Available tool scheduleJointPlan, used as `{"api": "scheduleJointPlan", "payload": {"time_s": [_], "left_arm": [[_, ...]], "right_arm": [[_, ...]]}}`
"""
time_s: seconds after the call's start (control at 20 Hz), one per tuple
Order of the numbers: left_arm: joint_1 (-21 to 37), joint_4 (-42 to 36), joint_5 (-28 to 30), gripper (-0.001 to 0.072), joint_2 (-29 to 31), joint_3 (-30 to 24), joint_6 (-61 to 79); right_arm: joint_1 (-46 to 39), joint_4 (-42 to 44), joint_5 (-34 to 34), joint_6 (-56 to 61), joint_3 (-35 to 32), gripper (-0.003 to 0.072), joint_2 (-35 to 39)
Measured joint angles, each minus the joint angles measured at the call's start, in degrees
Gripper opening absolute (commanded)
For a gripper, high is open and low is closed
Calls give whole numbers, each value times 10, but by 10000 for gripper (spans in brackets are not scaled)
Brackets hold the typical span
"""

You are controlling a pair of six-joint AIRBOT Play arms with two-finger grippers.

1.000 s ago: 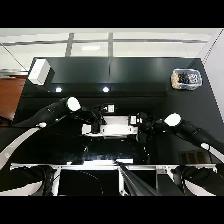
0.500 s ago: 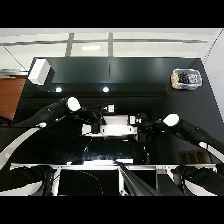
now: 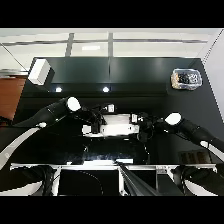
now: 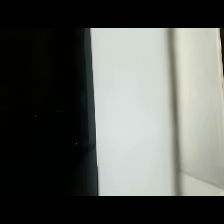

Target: Fold the box and place the chain.

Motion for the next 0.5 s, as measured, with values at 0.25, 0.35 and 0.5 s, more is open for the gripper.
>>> {"api": "scheduleJointPlan", "payload": {"time_s": [0.25, 0.35, 0.5], "left_arm": [[0, 0, -1, 27, 0, 0, 0], [0, 0, -1, 27, 0, 0, 0], [0, 0, 1, 27, 0, 0, 0]], "right_arm": [[-2, 1, 12, 0, 0, 691, 0], [-2, 2, 13, 0, 0, 692, -2], [-2, 2, 10, 0, 0, 691, -6]]}}
